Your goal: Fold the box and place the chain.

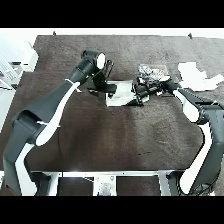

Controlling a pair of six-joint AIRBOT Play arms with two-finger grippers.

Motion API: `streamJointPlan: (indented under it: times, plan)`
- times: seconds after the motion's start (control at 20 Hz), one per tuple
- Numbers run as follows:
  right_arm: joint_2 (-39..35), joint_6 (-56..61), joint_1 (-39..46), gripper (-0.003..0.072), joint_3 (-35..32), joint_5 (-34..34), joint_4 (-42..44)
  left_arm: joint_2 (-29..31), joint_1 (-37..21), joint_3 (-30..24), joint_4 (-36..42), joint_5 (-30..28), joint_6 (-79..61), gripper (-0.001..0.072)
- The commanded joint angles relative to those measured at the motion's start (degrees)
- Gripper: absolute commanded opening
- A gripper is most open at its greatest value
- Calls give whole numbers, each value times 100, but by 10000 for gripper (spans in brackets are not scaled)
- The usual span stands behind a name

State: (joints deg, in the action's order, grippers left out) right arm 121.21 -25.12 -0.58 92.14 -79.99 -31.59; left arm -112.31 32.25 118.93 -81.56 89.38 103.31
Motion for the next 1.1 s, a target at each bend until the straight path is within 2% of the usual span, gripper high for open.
streamJointPlan:
  times: [0.0, 0.1, 0.2, 0.25, 0.3, 0.4, 0.5, 0.55, 0.6, 0.65, 0.7, 0.85, 1.05]
  plan:
    - [-2, 2, -2, 431, 0, -2, 4, 455, -195, -208, -363, 251, -2430, 678]
    - [-2, 2, -2, 431, -2, -2, 4, 581, -553, -540, 293, -352, -4170, 677]
    - [-2, 2, -4, 431, -2, -2, 4, 566, -1027, -822, 2013, -732, -5952, 676]
    - [-2, 2, -4, 431, -2, -2, 4, 566, -1207, -973, 2559, -1005, -6594, 675]
    - [-2, 2, 0, 431, -2, -2, 4, 560, -1360, -1130, 2618, -1259, -7055, 675]
    - [-2, 2, 0, 431, -2, -2, 4, 553, -1626, -1506, 2540, -1226, -7831, 481]
    - [-2, 2, -4, 431, -2, -2, 4, 549, -1696, -1956, 2608, -1443, -8299, 469]
    - [-2, 2, -4, 431, -2, -2, 4, 540, -1670, -2114, 2667, -1705, -8553, 506]
    - [-2, 2, -4, 431, -2, -2, 4, 518, -1644, -2302, 2712, -1991, -9165, 656]
    - [-2, 2, -4, 431, -2, -2, 4, 470, -1644, -2483, 2918, -2354, -9825, 720]
    - [-2, 2, -2, 431, -2, -2, 4, 415, -1644, -2643, 3340, -2564, -10389, 720]
    - [-2, 2, -4, 431, -2, -2, 4, 210, -1641, -2852, 4144, -2634, -11217, 720]
    - [-2, 2, -4, 431, -2, -2, 4, 79, -1631, -2859, 4472, -2747, -11761, 720]
